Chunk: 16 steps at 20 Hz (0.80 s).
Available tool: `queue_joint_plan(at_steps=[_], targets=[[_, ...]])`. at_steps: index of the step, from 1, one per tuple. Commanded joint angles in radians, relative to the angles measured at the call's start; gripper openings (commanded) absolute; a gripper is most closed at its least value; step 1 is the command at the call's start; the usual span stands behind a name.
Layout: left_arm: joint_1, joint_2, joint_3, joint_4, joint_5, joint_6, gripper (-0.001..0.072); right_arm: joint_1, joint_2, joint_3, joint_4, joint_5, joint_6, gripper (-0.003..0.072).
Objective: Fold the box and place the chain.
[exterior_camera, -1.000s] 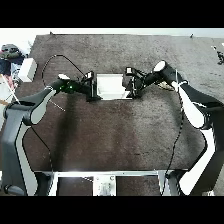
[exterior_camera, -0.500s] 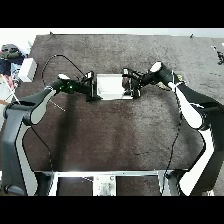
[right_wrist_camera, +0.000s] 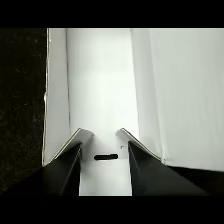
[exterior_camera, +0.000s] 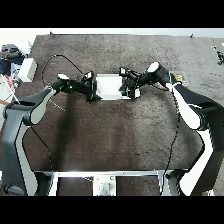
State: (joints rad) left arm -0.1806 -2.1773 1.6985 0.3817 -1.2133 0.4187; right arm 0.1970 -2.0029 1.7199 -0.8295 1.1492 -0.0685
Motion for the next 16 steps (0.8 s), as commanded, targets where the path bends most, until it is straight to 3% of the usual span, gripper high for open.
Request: queue_joint_plan(at_steps=[1,11,12,13,16], targets=[[-0.001,0.001,0.0,0.0,0.0,0.0,0.0286,0.014,-0.005,0.0,0.011,-0.039,-0.004,0.0345],[-0.001,0.001,0.0,0.0,0.0,0.0,0.0286,0.027,-0.005,0.0,-0.01,-0.04,-0.052,0.0348],[-0.001,0.001,0.0,0.0,0.0,0.0,0.0286,0.027,-0.005,0.0,-0.024,-0.039,-0.051,0.0416],[-0.001,0.001,0.0,0.0,0.0,0.0,0.0286,0.027,-0.005,0.0,-0.031,-0.04,-0.052,0.0613],[-0.001,0.001,0.0,0.0,0.0,0.0,0.0286,0.026,-0.004,0.0,-0.031,-0.04,-0.052,0.0638]])
